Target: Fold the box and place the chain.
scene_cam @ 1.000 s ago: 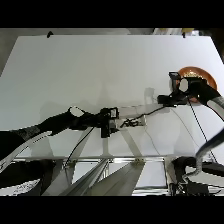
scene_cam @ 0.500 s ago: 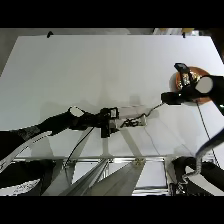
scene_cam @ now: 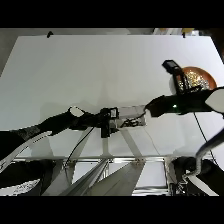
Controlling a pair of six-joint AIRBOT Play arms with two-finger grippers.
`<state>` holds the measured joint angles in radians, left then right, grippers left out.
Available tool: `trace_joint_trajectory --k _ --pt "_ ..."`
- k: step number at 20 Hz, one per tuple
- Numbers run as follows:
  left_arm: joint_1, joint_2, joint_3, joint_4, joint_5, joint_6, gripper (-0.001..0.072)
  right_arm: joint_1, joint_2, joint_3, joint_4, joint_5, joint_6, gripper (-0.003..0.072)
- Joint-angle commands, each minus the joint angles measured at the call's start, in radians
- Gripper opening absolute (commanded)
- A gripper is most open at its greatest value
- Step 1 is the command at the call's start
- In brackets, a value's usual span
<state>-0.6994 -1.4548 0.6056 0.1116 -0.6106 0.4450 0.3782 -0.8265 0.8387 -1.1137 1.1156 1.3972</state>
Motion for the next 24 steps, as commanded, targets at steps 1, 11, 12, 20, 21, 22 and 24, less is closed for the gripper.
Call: trace_joint_trajectory --k 1,11,12,20,21,22,24 --pt "0.000 0.000 0.000 0.000 0.000 0.000 0.0370 0.137 0.016 0.000 0.015 -0.097 -0.006 0.0015" --pt "0.000 0.000 0.000 0.000 0.000 0.000 0.0370 0.158 0.016 0.000 0.058 -0.111 0.011 0.0016" --pt "0.000 0.000 0.000 0.000 0.000 0.000 0.0370 0.158 0.016 0.000 0.057 -0.111 0.011 0.0016" --pt "0.000 0.000 0.000 0.000 0.000 0.000 0.0370 0.158 -0.079 -0.137 0.007 -0.198 -0.019 0.0016" --pt "0.000 0.000 0.000 0.000 0.000 0.000 0.0370 0.158 -0.105 -0.145 0.007 -0.211 -0.019 0.0016" --pt "0.000 0.000 0.000 0.000 0.000 0.000 0.0370 0.158 -0.133 -0.147 0.008 -0.210 -0.018 0.0019" --pt "0.000 0.000 0.000 0.000 0.000 0.000 0.0370 0.158 -0.160 -0.147 0.010 -0.190 -0.023 0.0214"
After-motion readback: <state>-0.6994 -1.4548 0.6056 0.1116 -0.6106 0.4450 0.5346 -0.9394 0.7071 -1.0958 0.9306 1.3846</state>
